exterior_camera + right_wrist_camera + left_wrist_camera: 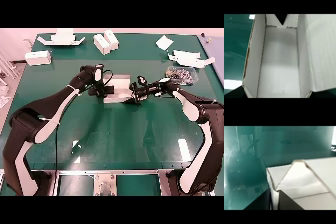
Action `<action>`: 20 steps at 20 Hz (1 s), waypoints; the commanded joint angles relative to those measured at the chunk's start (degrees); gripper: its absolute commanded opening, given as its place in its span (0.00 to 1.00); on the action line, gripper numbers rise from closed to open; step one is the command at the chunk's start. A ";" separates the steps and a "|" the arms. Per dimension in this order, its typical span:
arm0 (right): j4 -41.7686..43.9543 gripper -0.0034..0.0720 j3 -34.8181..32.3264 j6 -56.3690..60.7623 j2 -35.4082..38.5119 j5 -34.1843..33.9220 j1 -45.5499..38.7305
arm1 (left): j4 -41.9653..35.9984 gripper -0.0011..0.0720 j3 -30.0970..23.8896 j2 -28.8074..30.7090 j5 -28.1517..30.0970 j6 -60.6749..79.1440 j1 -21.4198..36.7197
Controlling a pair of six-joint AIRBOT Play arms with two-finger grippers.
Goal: Fold the box and place the chain.
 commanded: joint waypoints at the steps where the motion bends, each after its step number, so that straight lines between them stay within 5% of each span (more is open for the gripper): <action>1: -0.02 0.77 0.02 -0.07 0.00 0.00 0.07 | -0.70 0.41 0.09 0.07 0.61 1.16 -0.04; 2: 0.00 0.77 0.02 -0.07 0.00 0.00 0.07 | -0.68 0.75 0.31 0.11 0.57 1.11 -0.02; 3: -0.02 0.77 0.02 -0.07 0.00 0.00 0.07 | -0.52 0.77 0.83 0.11 -0.02 1.38 -0.02; 13: -0.02 0.77 0.02 -0.07 0.00 0.00 0.07 | 7.28 0.77 5.86 0.11 -7.87 4.04 0.02; 20: -0.02 0.77 0.02 -0.07 0.00 0.00 0.07 | 12.87 0.79 6.10 2.99 -7.54 8.22 0.02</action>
